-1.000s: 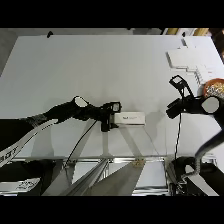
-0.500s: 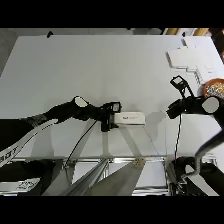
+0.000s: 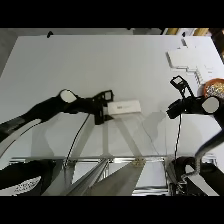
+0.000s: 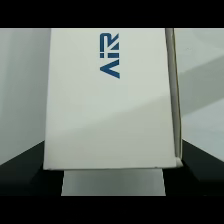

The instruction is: Fold the box and place the chain.

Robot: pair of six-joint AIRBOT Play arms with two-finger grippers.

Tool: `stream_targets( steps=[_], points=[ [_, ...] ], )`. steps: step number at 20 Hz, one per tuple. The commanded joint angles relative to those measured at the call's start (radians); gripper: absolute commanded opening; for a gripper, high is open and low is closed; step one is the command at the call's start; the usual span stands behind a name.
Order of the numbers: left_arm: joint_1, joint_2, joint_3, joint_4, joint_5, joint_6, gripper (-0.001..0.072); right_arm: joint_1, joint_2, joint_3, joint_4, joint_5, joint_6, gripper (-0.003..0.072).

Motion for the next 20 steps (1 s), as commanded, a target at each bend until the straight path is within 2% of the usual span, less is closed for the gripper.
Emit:
stream_targets(
  steps=[1, 5, 9, 11, 14, 18, 20],
  points=[
    [0.153, 0.203, 0.000, 0.288, 0.000, -0.387, 0.0287, -0.001, -0.001, -0.001, 0.000, 0.000, 0.000, 0.0019],
    [0.416, 0.396, 0.000, 0.656, -0.004, -0.889, 0.0284, -0.001, -0.001, -0.001, 0.001, 0.000, 0.000, 0.0019],
    [0.715, 0.442, 0.000, 0.996, -0.084, -1.376, 0.0285, -0.001, -0.001, -0.001, 0.000, 0.000, 0.000, 0.0019],
    [0.863, 0.433, 0.000, 1.029, -0.107, -1.526, 0.0286, -0.001, -0.001, -0.001, 0.000, 0.000, 0.000, 0.0019],
    [1.041, 0.407, 0.000, 1.030, -0.144, -1.588, 0.0286, -0.001, -0.001, -0.001, 0.000, 0.000, 0.000, 0.0019],
    [1.198, 0.368, -0.001, 1.028, -0.180, -1.588, 0.0287, -0.001, -0.001, 0.000, 0.000, 0.000, 0.000, 0.0019],
    [1.234, 0.343, -0.001, 1.009, -0.192, -1.589, 0.0288, -0.001, -0.001, 0.000, 0.000, 0.000, 0.000, 0.0019]
  ],
)
